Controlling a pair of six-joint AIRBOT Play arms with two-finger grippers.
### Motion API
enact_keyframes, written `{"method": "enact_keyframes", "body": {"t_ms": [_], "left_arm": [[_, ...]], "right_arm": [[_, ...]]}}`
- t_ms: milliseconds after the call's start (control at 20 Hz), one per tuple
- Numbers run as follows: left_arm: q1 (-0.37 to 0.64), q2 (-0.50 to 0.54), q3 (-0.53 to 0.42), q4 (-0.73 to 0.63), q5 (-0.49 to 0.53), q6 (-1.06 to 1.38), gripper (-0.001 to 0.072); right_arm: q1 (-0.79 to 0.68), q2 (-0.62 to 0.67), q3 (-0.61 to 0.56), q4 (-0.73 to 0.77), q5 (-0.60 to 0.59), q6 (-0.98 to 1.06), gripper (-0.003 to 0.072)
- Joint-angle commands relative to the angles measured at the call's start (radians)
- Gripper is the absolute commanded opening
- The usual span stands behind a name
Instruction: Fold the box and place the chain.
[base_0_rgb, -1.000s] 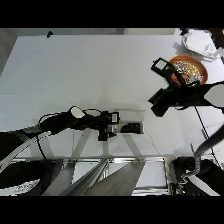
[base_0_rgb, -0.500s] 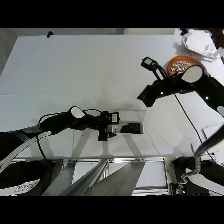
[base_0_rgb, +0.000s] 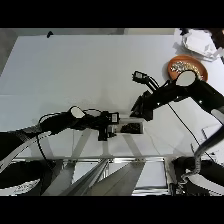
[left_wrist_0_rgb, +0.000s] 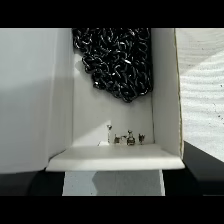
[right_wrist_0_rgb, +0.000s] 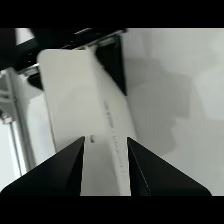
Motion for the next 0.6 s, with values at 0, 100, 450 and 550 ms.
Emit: {"method": "enact_keyframes", "body": {"t_ms": [0, 100, 450, 550], "left_arm": [[0.000, 0.000, 0.000, 0.000, 0.000, 0.000, 0.0272], [0.000, 0.000, 0.000, 0.000, 0.000, 0.000, 0.0272], [0.000, 0.000, 0.000, 0.000, 0.000, 0.000, 0.0272], [0.000, 0.000, 0.000, 0.000, 0.000, 0.000, 0.0272]], "right_arm": [[0.053, 0.018, -0.018, -0.032, 0.052, -0.014, 0.0305], [0.091, 0.019, -0.036, -0.090, 0.066, -0.016, 0.0321], [0.133, 0.084, -0.079, -0.225, -0.036, -0.016, 0.0321], [0.133, 0.088, -0.083, -0.248, -0.043, -0.012, 0.0321]]}}
